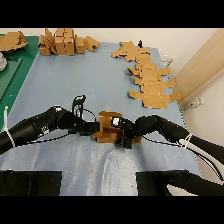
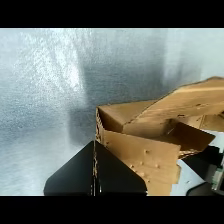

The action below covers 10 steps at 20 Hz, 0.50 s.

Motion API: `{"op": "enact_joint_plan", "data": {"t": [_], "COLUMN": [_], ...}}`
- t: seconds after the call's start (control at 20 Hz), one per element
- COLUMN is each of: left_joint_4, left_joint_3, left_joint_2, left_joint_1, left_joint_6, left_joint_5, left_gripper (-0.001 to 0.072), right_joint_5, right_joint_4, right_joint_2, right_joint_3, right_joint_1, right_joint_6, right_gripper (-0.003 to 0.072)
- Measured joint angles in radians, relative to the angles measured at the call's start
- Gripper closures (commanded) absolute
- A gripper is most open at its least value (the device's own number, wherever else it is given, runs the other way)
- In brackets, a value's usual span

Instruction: Fold the box.

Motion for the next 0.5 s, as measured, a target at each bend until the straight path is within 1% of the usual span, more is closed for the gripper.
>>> {"op": "enact_joint_plan", "data": {"t": [0.2,0.5], "left_joint_4": [0.048,0.036], "left_joint_3": [0.035,0.050], "left_joint_2": [0.000,0.000], "left_joint_1": [-0.021,-0.027], "left_joint_6": [-0.062,-0.087], "left_joint_5": [-0.023,-0.064], "left_gripper": [0.0697,0.0695], "right_joint_5": [0.000,0.000], "right_joint_4": [0.000,0.000], "right_joint_2": [0.000,0.000], "right_joint_3": [0.000,0.000], "right_joint_1": [0.000,0.000], "right_joint_6": [0.000,0.000], "right_gripper": [0.0232,0.0232]}}
